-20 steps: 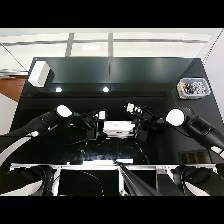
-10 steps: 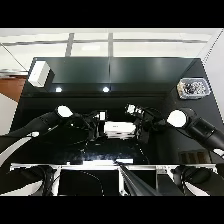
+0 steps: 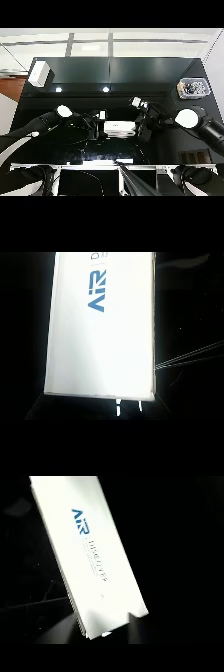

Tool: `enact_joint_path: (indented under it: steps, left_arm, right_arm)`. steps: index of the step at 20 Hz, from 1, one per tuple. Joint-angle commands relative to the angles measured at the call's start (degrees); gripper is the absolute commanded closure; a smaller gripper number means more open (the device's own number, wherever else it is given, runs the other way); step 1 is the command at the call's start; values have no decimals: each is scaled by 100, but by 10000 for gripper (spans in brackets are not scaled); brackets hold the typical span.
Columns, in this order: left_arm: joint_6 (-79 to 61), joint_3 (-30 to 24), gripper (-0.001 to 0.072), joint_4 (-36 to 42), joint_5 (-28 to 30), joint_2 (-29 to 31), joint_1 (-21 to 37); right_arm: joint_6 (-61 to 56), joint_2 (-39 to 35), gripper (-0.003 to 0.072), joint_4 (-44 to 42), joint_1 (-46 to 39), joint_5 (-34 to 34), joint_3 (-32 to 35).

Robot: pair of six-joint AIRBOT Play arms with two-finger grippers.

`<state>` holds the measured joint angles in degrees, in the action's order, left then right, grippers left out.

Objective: Fold the box and place the chain.

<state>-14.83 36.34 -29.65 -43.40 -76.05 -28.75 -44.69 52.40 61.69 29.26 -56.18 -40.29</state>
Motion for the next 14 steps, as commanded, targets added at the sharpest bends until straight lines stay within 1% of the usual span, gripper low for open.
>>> enact_joint_path:
  steps: [1, 2, 5, 6, 9, 14]
  left_arm:
    - [-11, 4, 311, -9, -20, -2, -2]
    - [-11, 4, 310, -9, -20, -2, -2]
    - [-11, 4, 311, -9, -20, -2, -2]
    - [-11, 4, 311, -9, -17, -2, -2]
    - [-11, 4, 310, -9, -20, -2, -2]
    - [-11, 4, 310, -9, -20, -2, -2]
  right_arm:
    - [-1410, -223, 616, -378, -247, -264, -22]
    - [-1648, -221, 645, -874, -291, -199, 94]
    - [-1672, 17, 645, -2841, -190, 289, 501]
    - [-1655, 179, 645, -3139, -129, 431, 538]
    - [-1661, 669, 645, -3187, -81, 702, 538]
    - [-1661, 1222, 645, -3161, -81, 673, 544]
